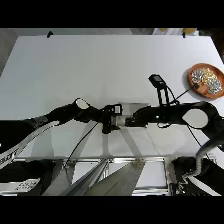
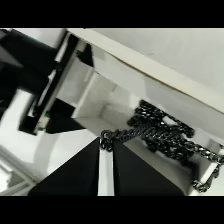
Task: Fold the box and place the chain.
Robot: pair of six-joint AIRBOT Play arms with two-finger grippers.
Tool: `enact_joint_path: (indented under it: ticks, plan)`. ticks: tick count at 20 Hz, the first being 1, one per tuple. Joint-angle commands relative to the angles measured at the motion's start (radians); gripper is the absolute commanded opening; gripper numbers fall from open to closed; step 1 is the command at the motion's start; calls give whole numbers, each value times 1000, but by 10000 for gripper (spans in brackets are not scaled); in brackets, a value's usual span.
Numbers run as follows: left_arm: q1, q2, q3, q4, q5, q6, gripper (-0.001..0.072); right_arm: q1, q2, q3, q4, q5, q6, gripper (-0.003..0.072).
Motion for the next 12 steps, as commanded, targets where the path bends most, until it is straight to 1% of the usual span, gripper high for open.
enact_joint_path:
  ticks: [1, 2, 4, 6, 8, 10, 12]
  plan:
    - [0, 1, 0, 0, 0, 0, 314, 16, -87, 1, -54, -22, 21, 159]
    - [0, 1, 0, 0, 0, 0, 314, 16, -93, 1, -55, -22, 20, 184]
    - [0, 1, 0, 0, 0, 0, 314, -10, -82, 11, -78, -10, 21, 184]
    - [0, 1, 0, 0, 0, 0, 314, -76, -61, 40, -103, 52, 14, 184]
    - [0, 1, 0, 0, 0, 0, 314, -152, -39, 58, -170, 145, 9, 181]
    - [0, 1, 0, 0, 0, 0, 314, -220, -33, 57, -275, 238, 10, 177]
    - [0, 1, 0, 0, 0, 0, 314, -264, -43, 55, -369, 277, 27, 176]
